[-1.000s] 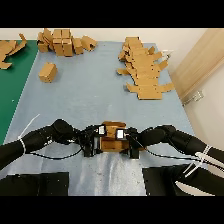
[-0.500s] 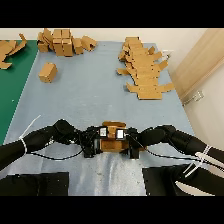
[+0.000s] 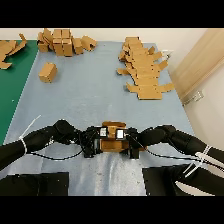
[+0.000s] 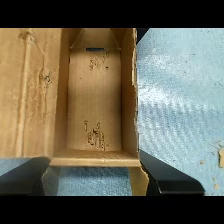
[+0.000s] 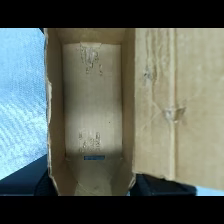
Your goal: Fold the box.
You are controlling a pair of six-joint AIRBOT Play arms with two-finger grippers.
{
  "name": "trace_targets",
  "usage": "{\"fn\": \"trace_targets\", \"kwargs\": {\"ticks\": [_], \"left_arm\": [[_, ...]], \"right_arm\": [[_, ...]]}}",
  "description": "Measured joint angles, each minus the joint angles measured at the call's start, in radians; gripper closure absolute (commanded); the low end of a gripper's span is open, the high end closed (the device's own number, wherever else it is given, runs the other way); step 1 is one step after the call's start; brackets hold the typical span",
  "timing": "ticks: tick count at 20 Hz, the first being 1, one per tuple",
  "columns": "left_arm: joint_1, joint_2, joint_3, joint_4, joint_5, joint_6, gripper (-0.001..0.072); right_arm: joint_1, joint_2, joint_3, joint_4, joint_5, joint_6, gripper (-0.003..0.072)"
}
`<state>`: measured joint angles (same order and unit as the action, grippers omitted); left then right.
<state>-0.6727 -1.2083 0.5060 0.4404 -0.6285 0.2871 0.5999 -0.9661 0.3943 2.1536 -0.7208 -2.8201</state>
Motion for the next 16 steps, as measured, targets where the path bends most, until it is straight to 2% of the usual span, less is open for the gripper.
{"fn": "trace_targets", "kwargs": {"ticks": [15,16], "left_arm": [[0.000,0.000,0.000,0.001,0.000,0.000,0.0236],[0.000,0.000,0.000,0.001,0.000,0.000,0.0236]], "right_arm": [[0.000,0.000,0.000,-0.025,-0.001,0.000,0.0165],[0.000,0.000,0.000,-0.027,-0.001,0.000,0.0093]]}}
